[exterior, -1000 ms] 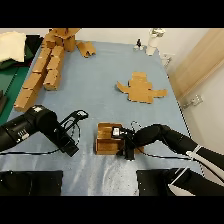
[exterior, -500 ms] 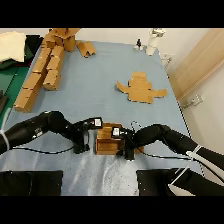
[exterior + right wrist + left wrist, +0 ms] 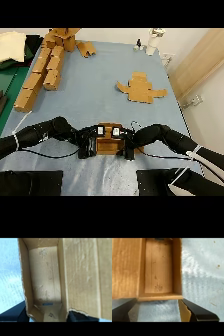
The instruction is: Fold the box.
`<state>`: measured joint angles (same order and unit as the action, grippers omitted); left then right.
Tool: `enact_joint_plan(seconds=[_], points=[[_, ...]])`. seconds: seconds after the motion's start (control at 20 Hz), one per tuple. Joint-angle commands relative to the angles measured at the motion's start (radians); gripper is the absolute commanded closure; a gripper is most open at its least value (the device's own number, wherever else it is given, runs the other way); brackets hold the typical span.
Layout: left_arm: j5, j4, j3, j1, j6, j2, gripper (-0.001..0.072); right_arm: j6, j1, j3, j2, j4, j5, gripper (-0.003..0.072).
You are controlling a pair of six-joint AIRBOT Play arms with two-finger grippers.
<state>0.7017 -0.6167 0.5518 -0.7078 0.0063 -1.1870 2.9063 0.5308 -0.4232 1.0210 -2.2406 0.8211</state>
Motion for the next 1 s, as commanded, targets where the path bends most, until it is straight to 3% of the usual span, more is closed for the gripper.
enact_joint_plan(seconds=[0.0, 0.45, 0.95], points=[[-0.011, 0.045, -0.032, -0.001, 0.058, 0.021, 0.0007, 0.000, 0.001, -0.001, 0.000, 0.000, 0.000, 0.0173], [-0.064, 0.192, -0.062, -0.003, 0.162, 0.031, 0.0007, 0.000, 0.001, -0.001, 0.000, 0.000, 0.000, 0.0174], [-0.067, 0.217, -0.061, -0.003, 0.191, 0.018, 0.0007, 0.000, 0.001, -0.001, 0.000, 0.000, 0.000, 0.0173]])
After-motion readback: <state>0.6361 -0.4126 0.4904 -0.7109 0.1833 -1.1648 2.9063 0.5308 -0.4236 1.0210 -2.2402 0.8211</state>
